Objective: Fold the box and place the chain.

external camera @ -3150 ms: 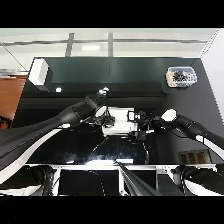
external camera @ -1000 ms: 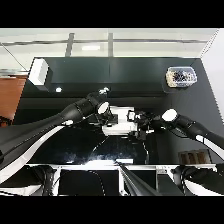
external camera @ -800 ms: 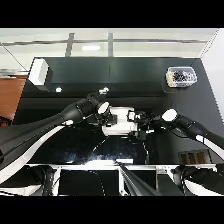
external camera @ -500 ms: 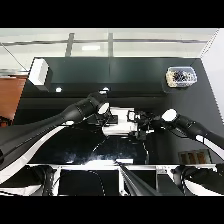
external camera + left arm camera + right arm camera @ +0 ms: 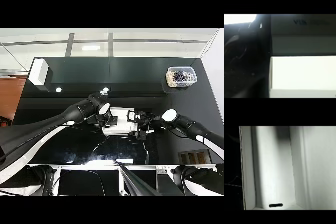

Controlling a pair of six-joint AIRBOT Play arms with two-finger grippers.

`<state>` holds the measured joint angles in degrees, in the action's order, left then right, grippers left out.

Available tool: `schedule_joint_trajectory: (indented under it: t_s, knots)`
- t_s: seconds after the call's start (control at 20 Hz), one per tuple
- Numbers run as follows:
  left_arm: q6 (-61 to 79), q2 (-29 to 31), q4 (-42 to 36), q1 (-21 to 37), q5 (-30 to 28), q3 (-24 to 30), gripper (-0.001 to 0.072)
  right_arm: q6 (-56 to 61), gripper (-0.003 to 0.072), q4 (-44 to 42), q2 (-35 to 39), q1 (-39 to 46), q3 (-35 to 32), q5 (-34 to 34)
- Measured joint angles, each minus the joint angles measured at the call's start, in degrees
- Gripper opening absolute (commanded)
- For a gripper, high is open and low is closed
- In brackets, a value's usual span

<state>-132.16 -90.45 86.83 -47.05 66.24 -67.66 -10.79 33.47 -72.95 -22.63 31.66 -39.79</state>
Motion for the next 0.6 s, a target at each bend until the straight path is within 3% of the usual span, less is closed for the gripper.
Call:
schedule_joint_trajectory:
  t_s: [0.15,0.25,0.55,0.6]
  knots:
    - [-0.02,0.02,0.11,0.0,0.07,-0.02,0.0346,0.0,0.0182,0.0,0.0,0.0,0.0,0.0]
    - [-0.26,0.02,0.09,0.02,0.22,-0.02,0.005,0.0,0.0181,0.0,0.0,0.0,0.0,0.0]
    - [-0.63,0.02,-0.2,0.02,0.28,-0.02,0.0025,0.04,0.0183,0.0,0.0,0.0,0.0,0.0]
    - [-0.57,0.02,-0.28,0.02,0.28,-0.02,0.0024,0.04,0.0307,0.0,0.0,0.0,0.0,0.0]
